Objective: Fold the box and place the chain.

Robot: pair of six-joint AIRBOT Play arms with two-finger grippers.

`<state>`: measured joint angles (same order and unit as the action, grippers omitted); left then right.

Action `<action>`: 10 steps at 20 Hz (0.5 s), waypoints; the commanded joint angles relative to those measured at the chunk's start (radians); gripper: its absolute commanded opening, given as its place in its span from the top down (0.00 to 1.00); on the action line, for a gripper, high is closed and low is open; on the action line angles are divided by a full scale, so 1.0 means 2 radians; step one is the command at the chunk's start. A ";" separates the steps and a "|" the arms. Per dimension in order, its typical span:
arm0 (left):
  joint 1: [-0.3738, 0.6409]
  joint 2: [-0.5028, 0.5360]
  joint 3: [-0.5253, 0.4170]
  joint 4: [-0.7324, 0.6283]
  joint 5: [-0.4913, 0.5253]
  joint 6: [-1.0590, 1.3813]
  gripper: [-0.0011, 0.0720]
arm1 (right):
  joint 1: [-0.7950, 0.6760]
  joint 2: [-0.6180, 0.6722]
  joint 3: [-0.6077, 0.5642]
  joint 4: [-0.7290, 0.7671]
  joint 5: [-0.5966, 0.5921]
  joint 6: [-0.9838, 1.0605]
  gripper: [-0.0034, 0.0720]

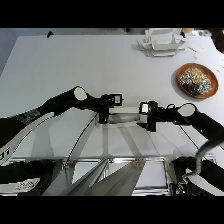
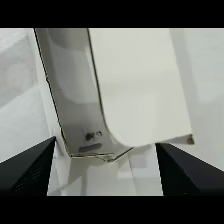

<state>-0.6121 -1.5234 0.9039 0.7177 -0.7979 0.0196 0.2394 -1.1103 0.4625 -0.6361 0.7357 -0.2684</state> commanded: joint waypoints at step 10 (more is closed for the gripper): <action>0.000 0.000 0.000 0.000 0.000 0.001 0.97 | -0.009 -0.081 0.018 0.046 0.058 -0.091 0.09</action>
<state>-0.6121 -1.5234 0.9039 0.7177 -0.7982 0.0216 0.2230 -1.2499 0.4969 -0.5621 0.8371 -0.4252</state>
